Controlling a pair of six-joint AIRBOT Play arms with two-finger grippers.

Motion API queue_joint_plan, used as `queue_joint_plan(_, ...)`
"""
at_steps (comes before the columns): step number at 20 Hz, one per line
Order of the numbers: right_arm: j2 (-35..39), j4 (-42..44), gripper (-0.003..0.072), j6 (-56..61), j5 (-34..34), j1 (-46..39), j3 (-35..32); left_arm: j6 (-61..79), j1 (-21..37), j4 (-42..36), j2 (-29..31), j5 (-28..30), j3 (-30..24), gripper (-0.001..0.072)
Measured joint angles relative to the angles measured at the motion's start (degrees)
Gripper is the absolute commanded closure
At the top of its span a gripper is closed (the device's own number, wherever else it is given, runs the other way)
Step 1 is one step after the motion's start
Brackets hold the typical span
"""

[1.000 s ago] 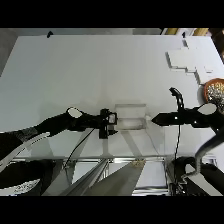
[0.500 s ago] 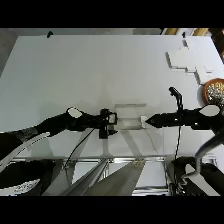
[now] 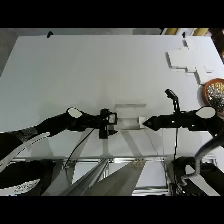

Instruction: Fold the box and place the chain.

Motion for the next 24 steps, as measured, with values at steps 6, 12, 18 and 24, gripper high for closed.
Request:
queue_joint_plan(6, -0.02, -5.49, 0.0238, 9.29, -2.34, 6.91, 4.37, 0.02, 0.0, 0.0, 0.0, 0.02, 0.0, 0.0659)
queue_joint_plan(12, -0.68, -16.63, 0.0237, 23.54, -6.62, 15.67, 6.99, 0.02, 0.0, -0.02, 0.0, 0.0, 0.0, 0.0659)
queue_joint_plan(18, -5.33, -27.47, 0.0235, 36.63, -7.72, 24.15, 11.08, 0.0, 0.0, -0.02, 0.0, 0.02, 0.0, 0.0659)
queue_joint_plan(24, -9.51, -35.26, 0.0241, 48.39, -8.07, 31.39, 15.45, -0.09, 0.0, -0.04, 0.0, 0.02, 0.0, 0.0659)
